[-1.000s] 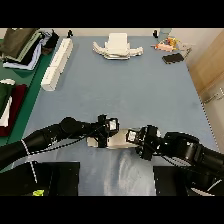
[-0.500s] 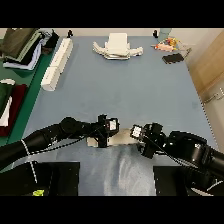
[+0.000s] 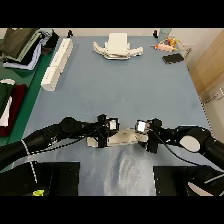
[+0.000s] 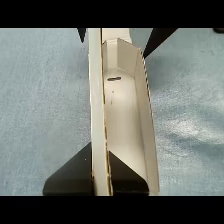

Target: Fold the box.

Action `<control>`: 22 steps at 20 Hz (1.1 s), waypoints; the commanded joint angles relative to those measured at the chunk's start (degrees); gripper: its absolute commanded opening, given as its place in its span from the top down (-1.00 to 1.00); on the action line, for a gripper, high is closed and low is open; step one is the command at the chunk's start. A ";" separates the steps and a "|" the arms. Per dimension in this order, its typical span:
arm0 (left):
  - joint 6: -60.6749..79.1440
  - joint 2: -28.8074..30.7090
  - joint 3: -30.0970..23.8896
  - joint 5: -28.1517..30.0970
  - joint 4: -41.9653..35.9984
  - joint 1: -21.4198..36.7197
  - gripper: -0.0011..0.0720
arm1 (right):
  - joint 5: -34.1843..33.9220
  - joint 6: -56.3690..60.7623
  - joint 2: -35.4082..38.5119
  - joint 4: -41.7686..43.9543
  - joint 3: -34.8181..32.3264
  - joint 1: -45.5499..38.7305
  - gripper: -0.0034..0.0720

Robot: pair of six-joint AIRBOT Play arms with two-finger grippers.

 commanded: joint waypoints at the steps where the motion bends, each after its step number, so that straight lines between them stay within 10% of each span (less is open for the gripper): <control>1: 0.04 0.04 0.02 0.09 -0.02 -0.02 0.93 | 5.44 -23.21 -6.40 17.27 2.64 -9.33 -0.99; 7: 0.04 0.04 0.02 0.07 -0.02 -0.02 0.93 | 10.27 -27.17 -18.27 17.79 9.16 -10.38 -0.99; 22: 0.04 0.04 0.02 0.07 -0.02 -0.02 0.93 | 12.44 -25.92 -19.50 21.44 4.66 -10.36 -0.99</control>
